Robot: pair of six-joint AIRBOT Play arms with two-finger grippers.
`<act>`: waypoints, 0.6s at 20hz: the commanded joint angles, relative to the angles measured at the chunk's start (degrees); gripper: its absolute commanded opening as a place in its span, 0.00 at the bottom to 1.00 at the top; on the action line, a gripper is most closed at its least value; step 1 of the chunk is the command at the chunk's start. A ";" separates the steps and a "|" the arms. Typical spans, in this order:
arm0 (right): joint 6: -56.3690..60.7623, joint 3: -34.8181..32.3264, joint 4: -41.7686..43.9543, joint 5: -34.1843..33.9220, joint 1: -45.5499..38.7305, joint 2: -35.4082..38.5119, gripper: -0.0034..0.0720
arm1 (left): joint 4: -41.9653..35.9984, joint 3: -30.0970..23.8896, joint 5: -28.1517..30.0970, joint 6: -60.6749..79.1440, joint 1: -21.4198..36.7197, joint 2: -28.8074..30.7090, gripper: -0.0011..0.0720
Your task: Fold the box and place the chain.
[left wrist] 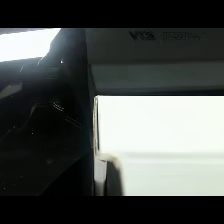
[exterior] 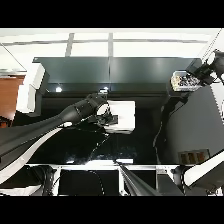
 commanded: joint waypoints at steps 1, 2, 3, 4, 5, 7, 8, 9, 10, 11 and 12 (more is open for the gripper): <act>-1.11 0.04 2.51 0.68 0.09 -1.57 0.73 | 0.02 0.04 0.09 0.00 0.02 0.00 0.05; -1.11 0.35 2.54 0.94 0.11 -1.51 0.49 | 0.02 0.04 0.07 0.02 0.02 0.00 0.05; -1.36 1.20 2.49 1.97 0.09 -1.40 0.24 | 0.00 0.04 0.02 0.00 0.02 0.00 0.05; -2.36 2.14 2.45 3.10 0.09 -1.11 0.08 | 0.00 0.04 -0.04 0.02 0.02 0.02 0.05; -4.24 2.80 2.45 4.02 0.09 -0.39 0.06 | 0.00 0.04 -0.02 0.00 0.00 0.00 0.05; -6.67 3.37 0.66 5.51 0.09 2.23 0.06 | 0.00 0.04 0.04 0.00 -0.02 0.02 0.05; -8.50 3.39 -0.02 5.84 0.02 4.00 0.06 | 0.00 0.04 0.04 0.00 -0.02 0.00 0.05; -11.21 3.41 -0.61 6.14 0.04 6.19 0.06 | 0.00 0.04 -0.02 0.02 -0.02 0.02 0.05; -14.62 3.43 -0.59 6.19 0.02 8.35 0.06 | 0.04 0.04 -0.09 0.39 -0.02 0.02 0.05; -19.15 3.52 -0.57 6.27 0.02 10.75 0.06 | 0.02 0.04 -0.09 0.57 0.00 0.02 0.05; -21.92 3.98 -0.57 6.36 0.00 13.22 0.06 | -0.02 0.04 -0.11 0.57 -0.02 0.02 0.05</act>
